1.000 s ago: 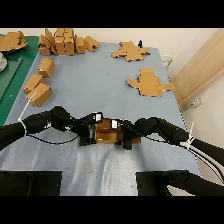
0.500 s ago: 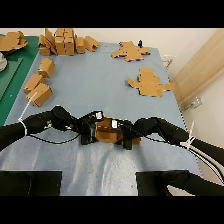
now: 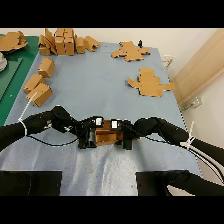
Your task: Fold the box.
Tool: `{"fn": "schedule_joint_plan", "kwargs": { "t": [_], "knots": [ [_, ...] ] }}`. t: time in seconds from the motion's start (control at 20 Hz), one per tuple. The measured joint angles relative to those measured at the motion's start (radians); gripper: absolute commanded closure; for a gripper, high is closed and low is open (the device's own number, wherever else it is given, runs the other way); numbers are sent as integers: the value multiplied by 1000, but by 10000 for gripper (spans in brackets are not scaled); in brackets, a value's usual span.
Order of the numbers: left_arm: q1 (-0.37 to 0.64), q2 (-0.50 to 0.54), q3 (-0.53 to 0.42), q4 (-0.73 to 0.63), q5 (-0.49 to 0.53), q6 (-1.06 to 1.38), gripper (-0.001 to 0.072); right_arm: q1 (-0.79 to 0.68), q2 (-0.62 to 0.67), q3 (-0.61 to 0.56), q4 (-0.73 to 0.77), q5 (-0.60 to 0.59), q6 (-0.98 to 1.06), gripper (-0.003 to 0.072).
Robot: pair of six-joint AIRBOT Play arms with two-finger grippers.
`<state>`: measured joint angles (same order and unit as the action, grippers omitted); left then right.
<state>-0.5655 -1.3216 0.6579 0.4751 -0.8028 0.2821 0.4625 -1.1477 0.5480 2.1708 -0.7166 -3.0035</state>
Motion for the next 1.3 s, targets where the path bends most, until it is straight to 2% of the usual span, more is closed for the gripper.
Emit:
{"fn": "schedule_joint_plan", "kwargs": {
  "t": [0.85,0.95,1.3],
  "knots": [
    [-3,-18,0,-50,66,0,22,0,0,0,1,0,3,146],
    [-3,-18,0,-50,71,-5,316,0,0,0,1,0,2,146],
    [-3,-18,0,-43,67,-9,329,0,0,0,1,0,2,146]
  ]
}}
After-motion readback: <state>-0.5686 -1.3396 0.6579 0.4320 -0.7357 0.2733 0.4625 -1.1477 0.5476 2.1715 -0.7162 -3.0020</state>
